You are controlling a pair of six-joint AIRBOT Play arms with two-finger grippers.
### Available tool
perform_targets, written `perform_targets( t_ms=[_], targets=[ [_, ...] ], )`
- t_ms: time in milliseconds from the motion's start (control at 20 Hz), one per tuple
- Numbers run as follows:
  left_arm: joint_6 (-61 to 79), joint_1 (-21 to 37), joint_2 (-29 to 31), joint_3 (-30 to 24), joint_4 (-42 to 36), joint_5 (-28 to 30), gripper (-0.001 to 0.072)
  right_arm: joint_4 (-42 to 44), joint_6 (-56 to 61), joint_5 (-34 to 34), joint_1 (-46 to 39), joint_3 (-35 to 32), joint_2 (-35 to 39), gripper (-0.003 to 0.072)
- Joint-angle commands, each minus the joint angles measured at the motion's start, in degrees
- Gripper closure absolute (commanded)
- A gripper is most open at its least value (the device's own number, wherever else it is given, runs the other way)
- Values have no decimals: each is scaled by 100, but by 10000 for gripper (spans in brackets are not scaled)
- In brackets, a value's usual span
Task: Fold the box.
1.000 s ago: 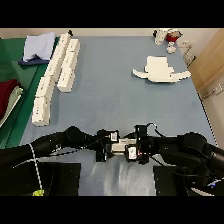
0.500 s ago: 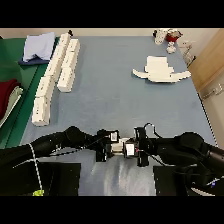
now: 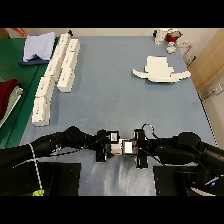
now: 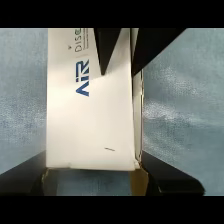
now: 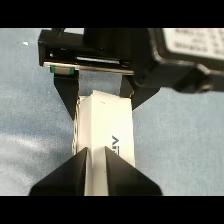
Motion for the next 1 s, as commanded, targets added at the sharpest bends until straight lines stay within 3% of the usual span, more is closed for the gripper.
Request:
perform_targets(
  t_ms=[0, 50, 350, 600, 700, 850, 950],
  targets=[
    [-9, 0, 0, 2, -4, 26, 196, 105, -2, -28, 0, 2, -7, 340],
    [-7, 2, 0, 2, -2, 26, 196, 105, -2, -26, 0, 4, -7, 287],
    [-9, 0, 0, 2, -4, 26, 195, 444, 181, 2, 0, 61, 297, 276],
    [-7, 2, 0, 2, -4, 26, 195, 459, 2031, 42, -181, 42, 807, 289],
    [-7, 0, 0, 2, -4, 26, 196, 765, 2549, 254, -256, -146, 894, 473],
    [-9, 0, 0, 2, -4, 26, 195, 1432, 3029, 1209, -254, -820, 1165, 614],
    [-9, 2, 0, 2, -4, 26, 196, 1449, 3563, 1722, -223, -1209, 1388, 619]
  ],
)
